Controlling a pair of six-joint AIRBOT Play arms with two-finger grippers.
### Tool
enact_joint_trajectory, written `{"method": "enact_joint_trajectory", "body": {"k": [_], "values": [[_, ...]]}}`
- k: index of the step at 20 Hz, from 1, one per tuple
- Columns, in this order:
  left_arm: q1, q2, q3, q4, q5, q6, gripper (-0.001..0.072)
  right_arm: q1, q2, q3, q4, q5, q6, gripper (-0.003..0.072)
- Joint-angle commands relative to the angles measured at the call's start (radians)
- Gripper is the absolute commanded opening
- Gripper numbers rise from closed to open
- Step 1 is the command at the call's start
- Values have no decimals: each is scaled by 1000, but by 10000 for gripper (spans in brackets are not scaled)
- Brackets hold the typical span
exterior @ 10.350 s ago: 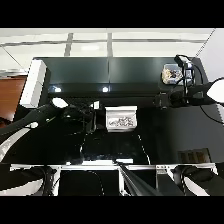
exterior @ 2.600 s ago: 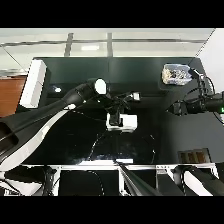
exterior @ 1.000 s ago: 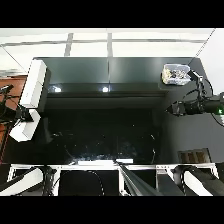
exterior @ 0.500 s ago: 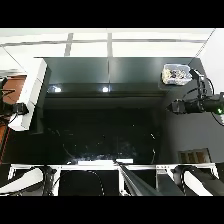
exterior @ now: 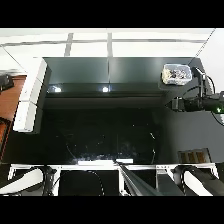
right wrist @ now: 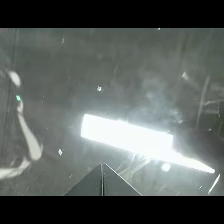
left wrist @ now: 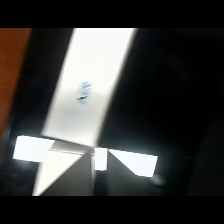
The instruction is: Fold the box and place the chain.
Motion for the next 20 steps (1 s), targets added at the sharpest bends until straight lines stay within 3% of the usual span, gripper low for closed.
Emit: {"method": "enact_joint_trajectory", "body": {"k": [1, 5, 7, 20], "values": [[-116, 66, -16, -212, -51, -39, 24, 1, 0, -13, 0, -105, -41, 18], [-402, 271, -414, -132, 266, -30, 24, 1, 0, -25, -19, -142, -54, 18], [-474, 327, -542, -114, 332, -77, 24, 1, 0, -25, -20, -142, -54, 18], [-471, 300, -573, -116, 332, -85, 26, 1, 0, -25, -19, -142, -54, 18]]}}
